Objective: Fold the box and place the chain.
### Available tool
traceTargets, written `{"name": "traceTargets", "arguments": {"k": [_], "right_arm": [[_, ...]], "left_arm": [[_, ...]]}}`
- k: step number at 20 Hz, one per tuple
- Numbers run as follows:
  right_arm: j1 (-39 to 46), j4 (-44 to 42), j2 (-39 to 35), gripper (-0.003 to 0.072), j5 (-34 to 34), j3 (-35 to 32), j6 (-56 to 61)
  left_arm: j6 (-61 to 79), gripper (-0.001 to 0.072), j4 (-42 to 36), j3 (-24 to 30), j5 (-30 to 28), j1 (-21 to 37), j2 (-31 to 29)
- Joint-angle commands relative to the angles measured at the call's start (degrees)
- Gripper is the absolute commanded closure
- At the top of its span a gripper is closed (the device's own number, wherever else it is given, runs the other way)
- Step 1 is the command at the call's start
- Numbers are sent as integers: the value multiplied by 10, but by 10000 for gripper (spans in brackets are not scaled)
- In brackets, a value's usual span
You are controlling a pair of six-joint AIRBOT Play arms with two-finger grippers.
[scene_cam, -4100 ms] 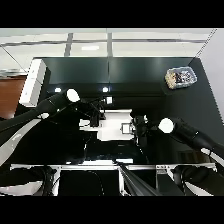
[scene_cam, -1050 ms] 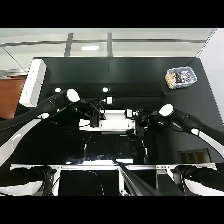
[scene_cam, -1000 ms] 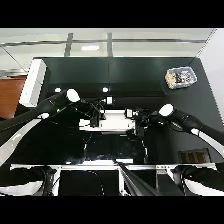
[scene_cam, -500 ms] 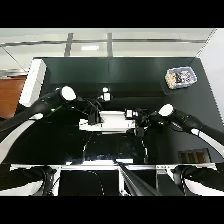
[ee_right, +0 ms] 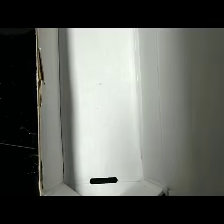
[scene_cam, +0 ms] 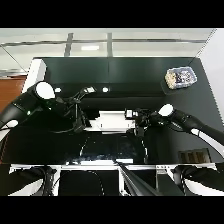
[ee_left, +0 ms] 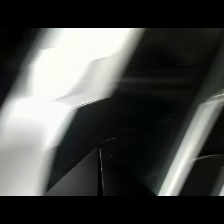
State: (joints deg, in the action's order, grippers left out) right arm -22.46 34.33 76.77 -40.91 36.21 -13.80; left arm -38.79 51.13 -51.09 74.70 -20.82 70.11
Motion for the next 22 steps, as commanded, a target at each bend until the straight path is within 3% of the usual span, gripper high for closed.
{"name": "traceTargets", "arguments": {"k": [1, 2, 3, 5, 7, 9, 13, 16, 18, 22], "right_arm": [[0, 0, 0, 404, 0, 0, 0], [0, 0, 0, 562, 0, 0, 0], [0, 0, 0, 608, 0, 0, 0], [0, 0, 0, 606, 0, 0, 1], [0, 0, 0, 606, 0, 0, 1], [0, 0, 0, 607, 1, 0, 1], [0, 0, 0, 606, 1, 0, 1], [0, 0, 0, 607, 1, 0, 1], [0, 0, 0, 607, 1, 0, 1], [0, 0, 0, 607, 1, 0, 1]], "left_arm": [[58, 683, -218, 44, -72, -13, 14], [78, 683, -256, 47, -138, -19, 23], [89, 683, -290, 47, -212, -26, 33], [109, 683, -334, 46, -331, -32, 53], [116, 683, -315, 43, -394, -30, 75], [113, 683, -270, 43, -381, -25, 105], [115, 683, -257, 43, -287, -25, 161], [115, 684, -240, 41, -304, -21, 158], [111, 686, -202, 30, -295, -7, 130], [110, 685, -193, 39, -268, 51, 0]]}}
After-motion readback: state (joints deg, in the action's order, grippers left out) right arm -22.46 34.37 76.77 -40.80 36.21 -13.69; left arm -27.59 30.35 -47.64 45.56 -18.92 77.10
